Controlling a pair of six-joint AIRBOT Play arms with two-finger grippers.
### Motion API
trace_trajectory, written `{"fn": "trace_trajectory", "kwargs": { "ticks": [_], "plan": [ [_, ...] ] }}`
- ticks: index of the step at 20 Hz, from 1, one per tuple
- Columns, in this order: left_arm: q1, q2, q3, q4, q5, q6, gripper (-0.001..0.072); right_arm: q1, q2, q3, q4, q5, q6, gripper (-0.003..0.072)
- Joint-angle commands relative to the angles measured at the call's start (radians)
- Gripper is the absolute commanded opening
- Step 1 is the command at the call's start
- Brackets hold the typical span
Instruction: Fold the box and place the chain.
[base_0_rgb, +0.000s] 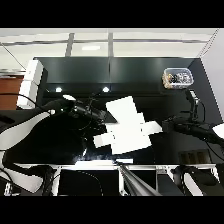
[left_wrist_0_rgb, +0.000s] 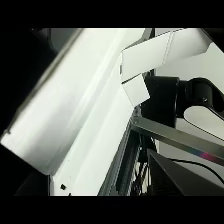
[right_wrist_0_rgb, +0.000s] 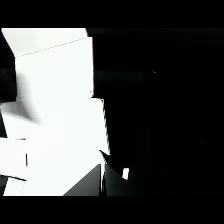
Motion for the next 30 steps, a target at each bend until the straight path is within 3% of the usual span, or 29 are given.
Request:
{"fn": "trace_trajectory", "kwargs": {
  "ticks": [1,2,3,6,8,9,10,11,13,17,20,22,24,26,27,30],
  "plan": [
    [-0.003,-0.031,0.013,0.040,-0.054,0.074,0.0691,0.000,0.001,0.000,-0.021,0.010,0.036,0.0021],
    [0.002,-0.031,0.014,0.058,-0.065,0.090,0.0683,0.000,0.001,0.000,-0.027,0.014,0.049,0.0020],
    [0.006,-0.031,0.015,0.066,-0.077,0.097,0.0630,0.000,0.001,0.000,-0.034,0.016,0.054,0.0021],
    [0.010,-0.031,0.017,0.074,-0.094,0.117,0.0282,0.000,0.001,0.000,-0.037,0.019,0.057,0.0021],
    [0.011,-0.031,0.017,0.079,-0.101,0.159,0.0179,0.000,0.001,0.000,-0.037,0.032,0.056,0.0021],
    [0.011,-0.031,0.019,0.078,-0.100,0.160,0.0057,0.000,0.001,0.000,-0.037,0.046,0.056,0.0021],
    [0.011,-0.031,0.024,0.079,-0.102,0.165,0.0032,0.000,0.001,0.000,-0.038,0.063,0.056,0.0023],
    [0.011,-0.031,0.031,0.079,-0.105,0.174,0.0032,0.000,0.001,0.000,-0.042,0.079,0.058,0.0044],
    [0.015,-0.031,0.053,0.079,-0.139,0.191,0.0032,0.000,0.001,0.001,-0.043,0.110,0.116,0.0667],
    [0.008,0.007,0.127,0.204,-0.179,0.180,0.0025,-0.001,0.001,0.085,-0.282,0.161,0.116,0.0667],
    [-0.043,0.104,0.133,0.329,-0.092,0.132,0.0023,0.000,0.001,0.199,-0.568,0.243,0.116,0.0666],
    [-0.088,0.190,0.115,0.403,-0.014,0.154,0.0023,0.010,0.001,0.225,-0.681,0.241,0.114,0.0666],
    [-0.108,0.280,0.035,0.394,0.125,0.245,0.0024,0.018,0.000,0.225,-0.683,0.215,0.068,0.0667],
    [-0.108,0.353,-0.053,0.268,0.269,0.406,0.0026,0.024,0.000,0.225,-0.671,0.185,0.044,0.0666],
    [-0.114,0.369,-0.085,0.211,0.293,0.541,0.0027,0.031,0.000,0.225,-0.665,0.174,0.043,0.0666],
    [-0.156,0.364,-0.108,0.266,0.398,0.861,0.0026,0.067,-0.002,0.224,-0.664,0.158,-0.011,0.0666]
  ]
}}
